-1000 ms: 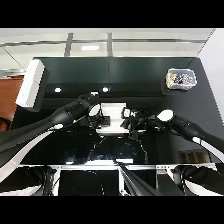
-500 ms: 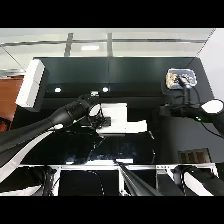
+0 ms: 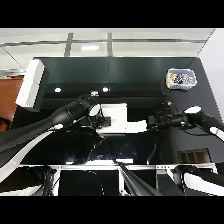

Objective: Fold the box and place the chain.

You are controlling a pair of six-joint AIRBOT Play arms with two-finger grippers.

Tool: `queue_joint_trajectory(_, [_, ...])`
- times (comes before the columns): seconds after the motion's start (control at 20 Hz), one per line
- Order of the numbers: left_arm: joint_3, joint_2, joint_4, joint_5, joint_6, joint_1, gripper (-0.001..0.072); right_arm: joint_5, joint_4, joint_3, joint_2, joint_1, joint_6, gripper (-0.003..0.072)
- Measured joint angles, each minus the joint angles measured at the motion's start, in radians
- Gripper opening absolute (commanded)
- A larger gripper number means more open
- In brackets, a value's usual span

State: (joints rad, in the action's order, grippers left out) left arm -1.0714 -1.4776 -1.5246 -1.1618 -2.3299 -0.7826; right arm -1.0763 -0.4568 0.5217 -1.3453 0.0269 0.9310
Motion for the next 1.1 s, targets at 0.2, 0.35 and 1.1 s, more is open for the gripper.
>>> queue_joint_trajectory(0.2, [0.0,0.0,0.0,0.0,-0.002,0.0,0.0023,-0.023,0.018,0.066,-0.033,-0.076,-0.043,0.002])
queue_joint_trajectory(0.35, [0.0,0.0,0.0,0.0,-0.002,0.0,0.0023,-0.092,-0.013,0.133,-0.041,-0.098,-0.056,0.0624])
queue_joint_trajectory(1.1, [0.0,0.0,0.015,0.0,0.0,0.0,0.0023,-0.004,-0.074,0.241,-0.045,-0.303,0.109,0.0374])
